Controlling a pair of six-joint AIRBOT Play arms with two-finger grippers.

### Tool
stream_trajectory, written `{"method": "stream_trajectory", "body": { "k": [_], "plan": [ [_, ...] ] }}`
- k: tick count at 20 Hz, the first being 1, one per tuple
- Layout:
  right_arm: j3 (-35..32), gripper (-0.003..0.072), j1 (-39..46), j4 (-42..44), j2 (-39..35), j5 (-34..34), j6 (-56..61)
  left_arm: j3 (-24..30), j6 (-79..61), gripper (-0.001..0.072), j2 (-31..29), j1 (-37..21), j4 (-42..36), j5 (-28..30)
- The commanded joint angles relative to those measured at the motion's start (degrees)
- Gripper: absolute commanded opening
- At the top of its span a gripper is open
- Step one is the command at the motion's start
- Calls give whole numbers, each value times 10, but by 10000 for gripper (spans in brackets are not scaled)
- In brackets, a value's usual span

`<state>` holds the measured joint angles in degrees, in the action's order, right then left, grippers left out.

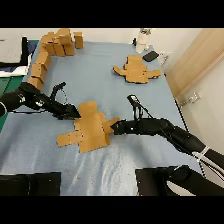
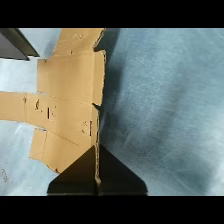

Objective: Fold the box.

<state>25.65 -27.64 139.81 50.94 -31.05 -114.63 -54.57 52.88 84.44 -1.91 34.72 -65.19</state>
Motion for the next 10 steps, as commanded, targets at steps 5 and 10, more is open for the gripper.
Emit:
{"method": "stream_trajectory", "body": {
  "k": [5, 10],
  "plan": [
    [-2, 0, -14, -8, -3, -14, 12, -1, -26, 595, 50, 1, -26, 90],
    [-2, 0, -14, -35, -3, -16, 20, -3, -140, 594, 64, 1, -150, 11]
  ]
}}
